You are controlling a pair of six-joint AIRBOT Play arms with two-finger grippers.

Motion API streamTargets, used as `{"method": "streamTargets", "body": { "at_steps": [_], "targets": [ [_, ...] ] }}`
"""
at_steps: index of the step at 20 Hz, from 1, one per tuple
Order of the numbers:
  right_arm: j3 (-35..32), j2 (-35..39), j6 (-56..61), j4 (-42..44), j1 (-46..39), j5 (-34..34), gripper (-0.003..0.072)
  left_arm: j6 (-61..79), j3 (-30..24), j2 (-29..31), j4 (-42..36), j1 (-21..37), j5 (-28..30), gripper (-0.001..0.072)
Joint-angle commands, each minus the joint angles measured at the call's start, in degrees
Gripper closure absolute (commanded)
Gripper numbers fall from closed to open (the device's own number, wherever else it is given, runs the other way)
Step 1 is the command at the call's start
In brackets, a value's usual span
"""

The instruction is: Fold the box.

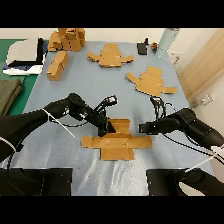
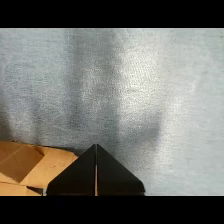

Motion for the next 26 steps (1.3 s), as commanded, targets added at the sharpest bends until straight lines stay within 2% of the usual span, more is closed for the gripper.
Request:
{"method": "streamTargets", "body": {
  "at_steps": [1,3,7,10,12,14,15,16,17,18,21,26],
  "targets": [
    [0.02,0.15,-2.78,0.85,0.09,-0.11,0.0682,-0.46,-0.02,0.0,0.02,0.0,-0.04,0.0693],
    [0.63,2.03,-5.29,3.98,2.03,-1.46,0.0683,-0.44,-0.04,0.0,0.04,0.0,0.04,0.0693],
    [4.17,8.72,-5.14,2.36,10.64,-13.03,0.0683,-0.44,-0.02,0.0,0.02,0.02,0.02,0.0693],
    [3.37,12.04,-1.53,0.22,23.71,-14.14,0.0684,-0.44,-0.02,0.0,0.02,0.0,0.02,0.0693],
    [2.16,11.37,3.78,-5.11,35.34,-13.2,0.0684,-0.44,-0.02,0.0,0.02,0.0,0.0,0.0693],
    [0.79,9.2,6.75,-14.12,46.34,-13.22,0.068,-0.44,-0.02,-0.02,0.02,0.02,0.07,0.0693],
    [-0.02,7.56,7.21,-18.1,50.12,-12.96,0.0564,-0.44,-0.02,-0.02,0.02,0.02,0.07,0.0693],
    [-0.63,5.68,7.19,-20.52,52.15,-11.96,0.0266,-0.44,-0.02,0.0,0.02,0.0,0.04,0.0693],
    [-1.03,3.3,7.02,-21.64,53.07,-10.38,0.0044,-0.44,-0.02,-0.02,0.02,0.02,0.04,0.0693],
    [-0.98,0.94,6.12,-21.84,53.24,-9.4,0.0008,-0.44,-0.02,0.0,0.02,0.02,0.04,0.0693],
    [-0.94,-4.96,5.01,-24.02,53.24,-8.55,0.0012,-0.44,-0.02,0.0,0.02,0.02,0.04,0.0693],
    [-0.94,-6.56,5.01,-28.13,53.16,-5.29,0.0013,-0.44,-0.02,0.0,0.02,0.0,0.04,0.0693]
  ]
}}
